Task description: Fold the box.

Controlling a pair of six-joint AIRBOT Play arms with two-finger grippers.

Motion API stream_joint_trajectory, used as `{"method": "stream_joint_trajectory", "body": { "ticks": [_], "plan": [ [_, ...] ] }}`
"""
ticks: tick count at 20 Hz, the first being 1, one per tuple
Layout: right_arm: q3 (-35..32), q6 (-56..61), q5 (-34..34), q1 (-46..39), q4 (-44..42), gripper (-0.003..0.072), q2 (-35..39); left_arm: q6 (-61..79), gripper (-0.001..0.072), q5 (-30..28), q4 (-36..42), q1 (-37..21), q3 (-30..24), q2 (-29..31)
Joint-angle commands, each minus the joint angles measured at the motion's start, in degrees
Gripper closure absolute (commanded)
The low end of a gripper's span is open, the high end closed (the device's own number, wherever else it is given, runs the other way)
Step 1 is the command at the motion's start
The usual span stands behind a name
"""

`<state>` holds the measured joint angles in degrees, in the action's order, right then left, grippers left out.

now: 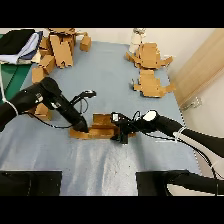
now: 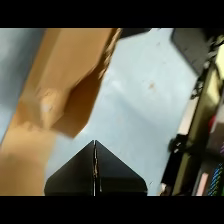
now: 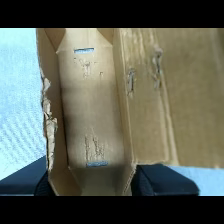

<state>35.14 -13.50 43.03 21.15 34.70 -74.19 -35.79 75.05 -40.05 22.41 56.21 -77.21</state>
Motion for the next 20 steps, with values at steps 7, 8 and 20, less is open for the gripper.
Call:
{"method": "stream_joint_trajectory", "body": {
  "ticks": [7,8,20],
  "plan": [
    [0.0,0.0,1.6,0.0,0.0,0.0185,0.0,-6.4,0.0701,-22.1,13.5,2.1,2.3,-7.9],
    [0.0,0.0,1.8,0.0,0.0,0.0186,0.0,-7.8,0.0701,-23.0,13.5,1.8,2.5,-9.0],
    [0.0,0.0,2.0,0.0,0.0,0.0186,0.0,-16.6,0.0701,-19.8,11.4,2.6,2.8,-12.9]
  ]
}}
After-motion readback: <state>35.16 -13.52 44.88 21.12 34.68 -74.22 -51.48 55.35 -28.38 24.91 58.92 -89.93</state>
